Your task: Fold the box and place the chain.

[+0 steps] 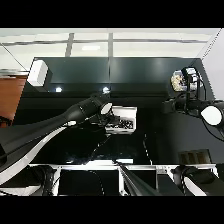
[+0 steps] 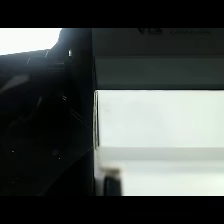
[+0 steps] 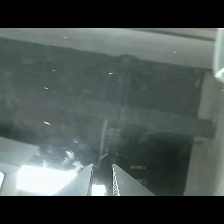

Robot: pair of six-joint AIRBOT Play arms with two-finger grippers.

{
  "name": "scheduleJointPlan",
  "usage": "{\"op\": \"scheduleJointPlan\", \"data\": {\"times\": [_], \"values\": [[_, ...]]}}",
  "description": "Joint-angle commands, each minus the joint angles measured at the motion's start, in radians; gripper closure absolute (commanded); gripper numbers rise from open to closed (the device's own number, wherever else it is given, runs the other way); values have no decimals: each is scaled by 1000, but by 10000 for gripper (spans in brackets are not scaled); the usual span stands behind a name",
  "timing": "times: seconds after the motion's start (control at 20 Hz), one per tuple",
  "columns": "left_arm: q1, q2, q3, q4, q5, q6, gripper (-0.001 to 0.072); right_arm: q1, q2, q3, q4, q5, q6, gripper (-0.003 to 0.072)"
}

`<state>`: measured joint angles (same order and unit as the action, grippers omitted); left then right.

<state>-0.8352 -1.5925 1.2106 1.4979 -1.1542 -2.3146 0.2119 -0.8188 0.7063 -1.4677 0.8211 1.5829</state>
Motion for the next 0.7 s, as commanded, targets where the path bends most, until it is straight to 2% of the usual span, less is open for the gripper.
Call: {"op": "scheduleJointPlan", "data": {"times": [0.0,0.15,0.2,0.25,0.35,0.4,0.55,0.65], "values": [[2,1,3,2,20,-73,682,-4,-2,2,-22,13,-2,556],[2,5,15,0,18,-75,677,-4,-2,2,-22,14,-2,556],[2,14,21,4,24,-74,637,-4,-2,2,-22,13,-2,556],[2,25,32,5,19,-70,552,-4,-2,2,-22,13,-1,556],[8,58,53,14,2,-6,207,-4,-2,2,-22,13,8,556],[10,81,58,34,-13,24,164,-4,-2,2,-22,13,18,556],[13,193,54,134,-118,193,164,-4,-2,2,-22,13,23,556],[19,297,21,314,-208,274,164,-4,-2,2,-23,13,25,556]]}}
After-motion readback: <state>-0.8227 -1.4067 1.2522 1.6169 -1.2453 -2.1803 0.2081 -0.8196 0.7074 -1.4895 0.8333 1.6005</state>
